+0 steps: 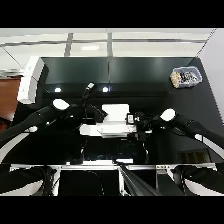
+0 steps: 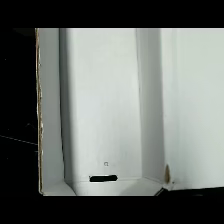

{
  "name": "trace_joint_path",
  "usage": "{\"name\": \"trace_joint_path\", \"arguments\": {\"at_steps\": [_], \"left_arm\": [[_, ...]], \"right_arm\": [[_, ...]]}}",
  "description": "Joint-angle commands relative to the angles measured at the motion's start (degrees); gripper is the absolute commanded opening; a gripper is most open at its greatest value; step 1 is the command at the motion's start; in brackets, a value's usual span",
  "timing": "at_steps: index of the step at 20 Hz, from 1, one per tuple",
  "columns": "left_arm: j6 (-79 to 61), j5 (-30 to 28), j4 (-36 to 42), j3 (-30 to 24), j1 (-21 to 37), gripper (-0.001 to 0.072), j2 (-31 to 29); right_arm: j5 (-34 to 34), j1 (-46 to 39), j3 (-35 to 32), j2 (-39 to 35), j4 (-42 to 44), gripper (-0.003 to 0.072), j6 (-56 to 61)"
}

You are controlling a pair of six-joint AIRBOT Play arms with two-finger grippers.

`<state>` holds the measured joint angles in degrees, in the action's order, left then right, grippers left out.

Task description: Fold the box and place the chain.

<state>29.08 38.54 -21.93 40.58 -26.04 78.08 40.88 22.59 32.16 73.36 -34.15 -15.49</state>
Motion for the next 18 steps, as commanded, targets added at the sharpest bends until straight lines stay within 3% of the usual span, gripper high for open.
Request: {"name": "trace_joint_path", "arguments": {"at_steps": [1,5,8,10,12,16,17,18], "left_arm": [[-0.2,4.4,-0.2,0.0,0.0,0.0024,2.5],[2.8,8.2,-3.7,2.5,2.6,0.0022,-0.5],[11.9,8.8,-15.0,3.0,6.9,0.0021,-9.6],[11.6,8.0,-17.1,-1.7,9.5,0.0022,-17.1],[2.5,7.3,-9.8,-9.2,10.4,0.0027,-23.5],[-11.3,10.7,-9.2,-16.5,10.3,0.0048,-24.9],[-12.5,9.8,-9.6,-17.1,10.3,0.0237,-23.8],[-13.3,8.5,-9.5,-17.1,10.2,0.0504,-22.6]], "right_arm": [[0.0,0.0,0.0,0.0,0.0,0.0231,0.0],[0.0,0.0,0.0,0.0,0.0,0.0231,0.0],[0.0,0.0,0.0,0.0,0.0,0.0231,0.0],[0.0,0.0,0.0,0.0,0.0,0.0232,0.0],[0.0,0.0,0.0,0.0,0.0,0.0232,0.0],[0.0,0.0,0.0,0.0,0.0,0.0232,0.0],[0.0,0.0,0.0,0.0,0.0,0.0232,0.0],[0.0,0.0,0.0,0.0,0.0,0.0232,0.0]]}}
